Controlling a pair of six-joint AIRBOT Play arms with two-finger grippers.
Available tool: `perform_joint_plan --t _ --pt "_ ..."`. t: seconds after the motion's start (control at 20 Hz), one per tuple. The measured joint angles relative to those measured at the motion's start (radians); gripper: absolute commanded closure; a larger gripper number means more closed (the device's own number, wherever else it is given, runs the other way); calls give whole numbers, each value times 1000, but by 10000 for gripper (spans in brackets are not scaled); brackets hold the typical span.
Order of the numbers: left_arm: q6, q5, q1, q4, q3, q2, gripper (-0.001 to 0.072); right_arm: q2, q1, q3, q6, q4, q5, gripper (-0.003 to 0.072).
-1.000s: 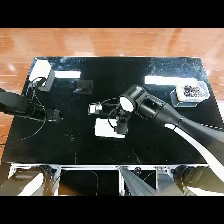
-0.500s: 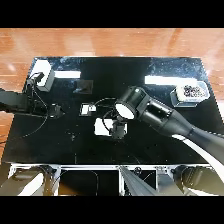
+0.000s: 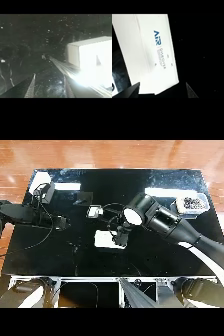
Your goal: Fold the box and place the chain.
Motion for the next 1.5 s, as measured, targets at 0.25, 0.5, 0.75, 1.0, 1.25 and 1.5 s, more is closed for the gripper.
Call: perform_joint_plan --t 0.25,0.5,0.75,1.0,1.25,1.5 --pt "-14 -35 -41 -3 0 0 243 -42 23 -16 -17 2 -26 -22" --pt "-17 -60 -55 5 0 0 243 -61 36 -19 -28 -2 -46 -22" --pt "-17 -66 -32 49 0 0 243 -72 51 -19 -36 19 -49 -22" --pt "-18 -59 -12 62 0 0 243 -86 56 -19 -59 34 -52 -22" --pt "-18 -51 -8 64 0 0 243 -110 57 -19 -84 10 -63 -22" --pt "-18 -50 -8 66 0 0 243 -117 57 -19 -89 -13 -70 -21"
